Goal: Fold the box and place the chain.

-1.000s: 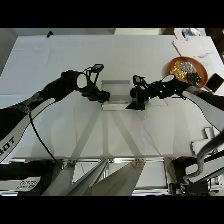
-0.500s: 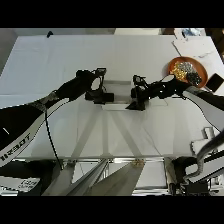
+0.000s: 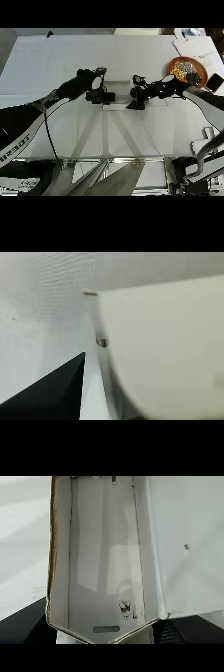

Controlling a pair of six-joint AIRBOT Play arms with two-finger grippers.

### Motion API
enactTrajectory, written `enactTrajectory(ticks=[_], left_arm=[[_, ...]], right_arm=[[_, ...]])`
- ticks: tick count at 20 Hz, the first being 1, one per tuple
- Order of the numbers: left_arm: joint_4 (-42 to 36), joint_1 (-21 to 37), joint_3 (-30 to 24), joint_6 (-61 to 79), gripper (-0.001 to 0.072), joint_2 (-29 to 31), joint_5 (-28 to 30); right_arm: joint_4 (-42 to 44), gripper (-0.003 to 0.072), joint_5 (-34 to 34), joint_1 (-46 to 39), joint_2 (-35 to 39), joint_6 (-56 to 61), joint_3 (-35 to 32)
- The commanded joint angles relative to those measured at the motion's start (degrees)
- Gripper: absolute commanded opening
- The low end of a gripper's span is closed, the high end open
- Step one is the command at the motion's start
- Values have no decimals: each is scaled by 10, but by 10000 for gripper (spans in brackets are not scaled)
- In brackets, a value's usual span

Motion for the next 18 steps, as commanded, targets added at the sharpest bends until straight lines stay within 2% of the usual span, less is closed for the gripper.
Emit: enactTrajectory(ticks=[1,5,7,9,11,13,14,16,18], left_arm=[[-41,29,1,7,421,34,1],[-56,76,1,128,420,101,-45],[-67,108,0,258,418,136,-88],[-110,148,0,437,416,171,-126],[-202,199,-7,605,416,199,-140],[-318,254,-46,751,414,211,-137],[-354,277,-73,814,414,211,-133],[-386,309,-145,948,421,206,-84],[-389,316,-204,1097,539,193,-42]], right_arm=[[0,524,2,0,0,-1,0],[0,524,2,0,0,-1,0],[0,524,2,0,0,-1,0],[0,524,2,0,0,-1,0],[0,524,2,0,0,-1,0],[0,524,2,0,0,-1,0],[0,524,2,0,0,-1,0],[0,524,2,0,0,-1,0],[0,524,2,0,0,-1,0]])
